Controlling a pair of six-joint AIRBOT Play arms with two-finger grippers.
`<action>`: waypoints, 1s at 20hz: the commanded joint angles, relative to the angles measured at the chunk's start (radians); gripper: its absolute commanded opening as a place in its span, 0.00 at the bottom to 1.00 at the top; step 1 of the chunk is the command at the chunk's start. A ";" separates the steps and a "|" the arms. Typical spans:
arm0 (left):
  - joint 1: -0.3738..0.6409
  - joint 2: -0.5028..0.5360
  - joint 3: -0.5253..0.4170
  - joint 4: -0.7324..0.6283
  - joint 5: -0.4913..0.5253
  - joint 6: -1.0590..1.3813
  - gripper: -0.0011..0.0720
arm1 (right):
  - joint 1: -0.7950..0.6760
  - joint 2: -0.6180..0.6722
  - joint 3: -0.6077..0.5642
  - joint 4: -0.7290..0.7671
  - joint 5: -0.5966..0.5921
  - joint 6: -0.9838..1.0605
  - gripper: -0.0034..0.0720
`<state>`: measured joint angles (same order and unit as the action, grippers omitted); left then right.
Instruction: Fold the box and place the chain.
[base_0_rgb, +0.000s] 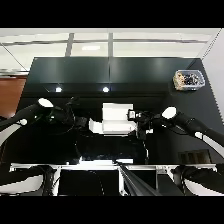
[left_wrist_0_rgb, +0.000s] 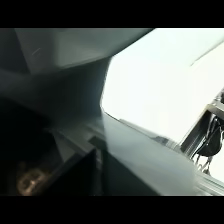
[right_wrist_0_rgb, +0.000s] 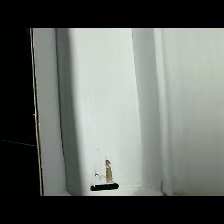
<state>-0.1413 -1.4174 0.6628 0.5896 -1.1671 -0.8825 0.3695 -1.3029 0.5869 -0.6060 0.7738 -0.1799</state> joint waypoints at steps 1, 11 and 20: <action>-0.024 -0.010 0.067 0.041 -0.035 0.026 0.74 | 0.001 0.001 0.000 0.000 0.000 0.000 0.68; -0.107 -0.009 0.183 0.105 -0.064 -0.027 0.98 | 0.001 0.001 0.000 0.000 0.000 0.000 0.68; -0.176 -0.009 0.201 0.109 -0.041 -0.120 0.96 | 0.001 0.001 0.000 0.000 0.000 0.000 0.68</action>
<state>-0.2981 -1.4261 0.8547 0.6968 -1.2201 -0.9615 0.3695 -1.3029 0.5869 -0.6056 0.7734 -0.1799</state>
